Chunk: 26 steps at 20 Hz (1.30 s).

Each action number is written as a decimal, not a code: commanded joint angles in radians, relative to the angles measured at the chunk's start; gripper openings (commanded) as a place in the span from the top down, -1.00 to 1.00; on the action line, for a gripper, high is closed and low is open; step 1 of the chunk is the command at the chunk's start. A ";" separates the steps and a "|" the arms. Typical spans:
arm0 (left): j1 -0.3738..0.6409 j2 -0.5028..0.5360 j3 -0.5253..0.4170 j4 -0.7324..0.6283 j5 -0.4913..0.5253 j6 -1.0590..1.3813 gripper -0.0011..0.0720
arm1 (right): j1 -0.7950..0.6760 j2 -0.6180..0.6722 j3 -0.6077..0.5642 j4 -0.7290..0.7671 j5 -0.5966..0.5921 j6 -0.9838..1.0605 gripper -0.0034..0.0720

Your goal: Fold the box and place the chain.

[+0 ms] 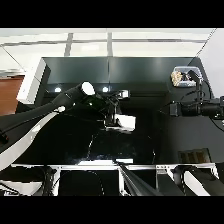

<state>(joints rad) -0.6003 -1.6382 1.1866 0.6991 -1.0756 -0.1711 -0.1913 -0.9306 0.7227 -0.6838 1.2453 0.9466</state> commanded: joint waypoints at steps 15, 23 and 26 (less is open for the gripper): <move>-0.107 0.000 0.000 0.256 0.176 0.004 -0.72 | 0.000 0.000 0.000 -0.007 -0.001 0.000 0.83; -0.036 0.141 0.043 0.399 0.132 -0.497 0.34 | 0.000 0.000 0.000 -0.007 0.000 0.000 0.83; 0.079 0.235 0.039 0.564 0.012 -0.784 0.34 | 0.000 0.000 0.000 -0.006 0.000 0.000 0.83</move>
<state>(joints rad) -0.6033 -1.4815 1.2236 1.1118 -0.9642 -0.6590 -0.1913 -0.9306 0.7231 -0.6910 1.2446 0.9463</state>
